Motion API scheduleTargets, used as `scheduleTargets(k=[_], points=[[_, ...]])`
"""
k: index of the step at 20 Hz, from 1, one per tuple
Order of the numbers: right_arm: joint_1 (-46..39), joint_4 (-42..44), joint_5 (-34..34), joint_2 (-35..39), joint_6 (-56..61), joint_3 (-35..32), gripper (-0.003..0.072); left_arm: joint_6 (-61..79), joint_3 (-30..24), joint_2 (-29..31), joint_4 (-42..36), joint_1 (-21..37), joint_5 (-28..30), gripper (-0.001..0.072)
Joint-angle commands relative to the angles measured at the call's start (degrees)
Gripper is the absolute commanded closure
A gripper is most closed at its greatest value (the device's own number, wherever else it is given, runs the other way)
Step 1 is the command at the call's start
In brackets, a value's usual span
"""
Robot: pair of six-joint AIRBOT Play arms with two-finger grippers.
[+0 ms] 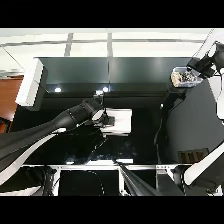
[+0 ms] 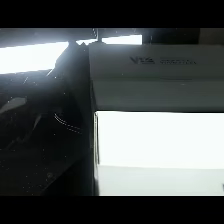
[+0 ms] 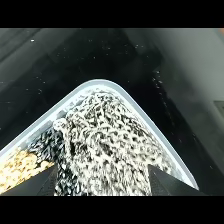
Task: Fold the box and place the chain.
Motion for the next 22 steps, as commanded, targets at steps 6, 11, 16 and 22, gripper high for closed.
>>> scheduleTargets(k=[6,11,16,22], points=[[-1.0,1.2,1.0,-4.5,-2.7,2.4,0.0362,0.0,0.0,0.0,0.0,0.1,0.0,0.0681],[-0.9,0.9,7.0,-0.2,-9.9,2.5,0.0673,0.0,0.0,0.0,0.0,0.1,0.0,0.0681],[-0.9,1.6,10.8,15.1,-20.1,2.5,0.0674,0.0,0.0,0.0,0.0,0.1,0.0,0.0681],[-2.0,16.0,13.5,31.3,-25.4,2.4,0.0675,0.0,0.0,0.0,0.0,0.1,0.2,0.0681]])
